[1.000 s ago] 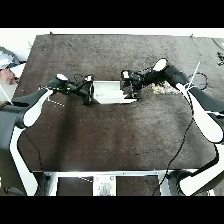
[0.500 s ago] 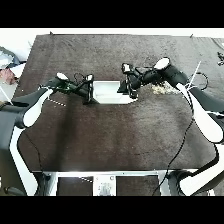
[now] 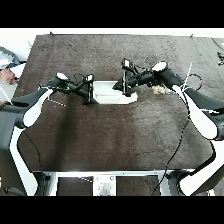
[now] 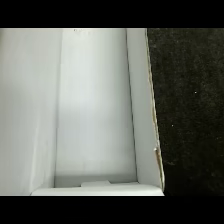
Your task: Fold the box and place the chain.
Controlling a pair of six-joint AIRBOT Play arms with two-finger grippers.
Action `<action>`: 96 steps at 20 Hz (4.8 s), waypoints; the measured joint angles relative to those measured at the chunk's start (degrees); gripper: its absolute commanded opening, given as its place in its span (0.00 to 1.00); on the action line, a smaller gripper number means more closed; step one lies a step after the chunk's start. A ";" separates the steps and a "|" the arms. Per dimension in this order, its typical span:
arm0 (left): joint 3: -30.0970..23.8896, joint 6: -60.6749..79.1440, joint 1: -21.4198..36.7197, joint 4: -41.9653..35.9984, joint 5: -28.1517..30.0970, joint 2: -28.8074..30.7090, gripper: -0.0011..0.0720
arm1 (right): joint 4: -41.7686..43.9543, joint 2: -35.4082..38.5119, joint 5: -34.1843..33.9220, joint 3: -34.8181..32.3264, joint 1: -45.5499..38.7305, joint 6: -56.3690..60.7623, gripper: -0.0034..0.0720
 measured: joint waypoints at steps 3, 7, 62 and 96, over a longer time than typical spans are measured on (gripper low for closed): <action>0.00 0.00 0.00 0.02 0.00 0.00 0.65 | 0.57 -0.07 -3.91 -0.13 0.00 -0.09 0.03; 0.00 -0.02 0.00 0.02 0.00 0.00 0.65 | 0.96 -0.20 -9.29 -0.31 0.00 -0.11 0.03; 0.00 0.00 0.00 -0.31 0.07 0.00 0.65 | -25.90 0.11 -3.76 -0.46 2.91 10.97 0.40; 0.00 0.00 0.00 -0.79 0.09 0.00 0.65 | -21.35 -3.02 -7.34 -0.55 5.11 6.93 0.83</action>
